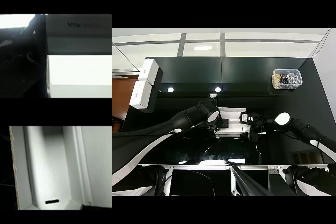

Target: Fold the box and place the chain.

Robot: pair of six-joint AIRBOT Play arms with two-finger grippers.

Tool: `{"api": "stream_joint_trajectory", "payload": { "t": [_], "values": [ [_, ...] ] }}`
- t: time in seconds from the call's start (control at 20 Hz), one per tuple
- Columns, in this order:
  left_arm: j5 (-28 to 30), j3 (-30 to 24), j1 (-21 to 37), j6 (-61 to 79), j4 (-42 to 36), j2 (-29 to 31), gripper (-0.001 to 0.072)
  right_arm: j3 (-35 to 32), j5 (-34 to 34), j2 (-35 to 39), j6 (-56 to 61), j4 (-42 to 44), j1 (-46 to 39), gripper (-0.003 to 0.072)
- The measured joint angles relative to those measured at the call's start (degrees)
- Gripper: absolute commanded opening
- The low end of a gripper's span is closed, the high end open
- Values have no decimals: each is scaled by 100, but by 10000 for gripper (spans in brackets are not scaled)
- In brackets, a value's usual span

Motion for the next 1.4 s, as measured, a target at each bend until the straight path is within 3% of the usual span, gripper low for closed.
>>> {"api": "stream_joint_trajectory", "payload": {
  "t": [0.35, 0.6, 0.75, 0.8, 0.85, 0.95, 1.05, 1.4],
  "values": [
    [-116, 0, 20, -46, 136, 63, 29, 94, 343, 855, 247, -308, -37, 607],
    [-186, 0, 24, -20, 179, 74, 30, 101, 649, 1029, 656, -1158, -76, 606],
    [-188, -7, 24, 24, 190, 74, 30, 101, 708, 975, 702, -1224, -79, 605],
    [-190, -7, 24, 55, 192, 74, 30, 101, 708, 927, 654, -1130, -79, 588],
    [-190, -7, 24, 87, 195, 74, 31, 101, 717, 879, 555, -1025, -79, 482],
    [-199, -7, 24, 129, 195, 74, 31, 101, 675, 769, 407, -791, -79, 459],
    [-236, -7, 24, 136, 197, 74, 31, 101, 629, 688, 310, -632, -79, 178],
    [-291, -7, 24, 162, 203, 70, 31, 101, 584, 575, 256, 55, -79, 173]
  ]
}}
